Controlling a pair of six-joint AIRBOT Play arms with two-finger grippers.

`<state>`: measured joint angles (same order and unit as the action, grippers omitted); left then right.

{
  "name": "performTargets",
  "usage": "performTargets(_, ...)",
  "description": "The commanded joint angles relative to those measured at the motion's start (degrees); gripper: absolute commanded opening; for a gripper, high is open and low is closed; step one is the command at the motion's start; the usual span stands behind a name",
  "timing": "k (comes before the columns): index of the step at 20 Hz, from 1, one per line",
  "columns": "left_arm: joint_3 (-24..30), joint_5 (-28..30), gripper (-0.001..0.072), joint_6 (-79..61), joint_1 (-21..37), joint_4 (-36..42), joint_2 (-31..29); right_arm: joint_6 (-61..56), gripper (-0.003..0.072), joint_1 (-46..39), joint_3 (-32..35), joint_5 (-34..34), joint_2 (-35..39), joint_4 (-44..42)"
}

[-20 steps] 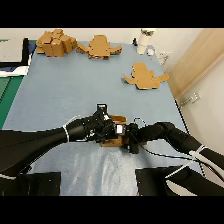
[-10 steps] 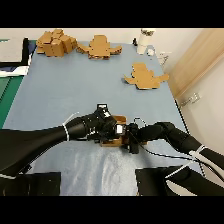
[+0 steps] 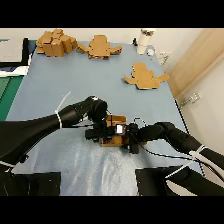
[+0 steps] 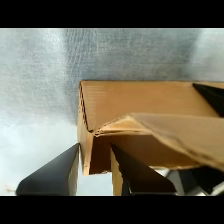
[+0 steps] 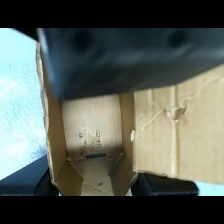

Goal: Fold the box.

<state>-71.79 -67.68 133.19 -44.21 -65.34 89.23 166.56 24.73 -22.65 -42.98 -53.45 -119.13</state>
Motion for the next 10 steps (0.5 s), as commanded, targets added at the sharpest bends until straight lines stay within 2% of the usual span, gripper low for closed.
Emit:
performTargets(1,-0.11,-0.07,0.0316,-4.61,3.26,8.11,-0.04,0.00,0.0535,0.02,0.00,0.02,-0.04,-0.02)
performTargets(5,-0.11,-0.98,0.0316,-7.85,7.54,14.73,-0.04,0.00,0.0535,0.02,0.00,0.02,-0.04,-0.02)
performTargets(10,-0.11,-3.32,0.0318,-9.77,9.60,13.70,-0.04,0.00,0.0535,0.02,0.00,0.02,-0.04,-0.02)
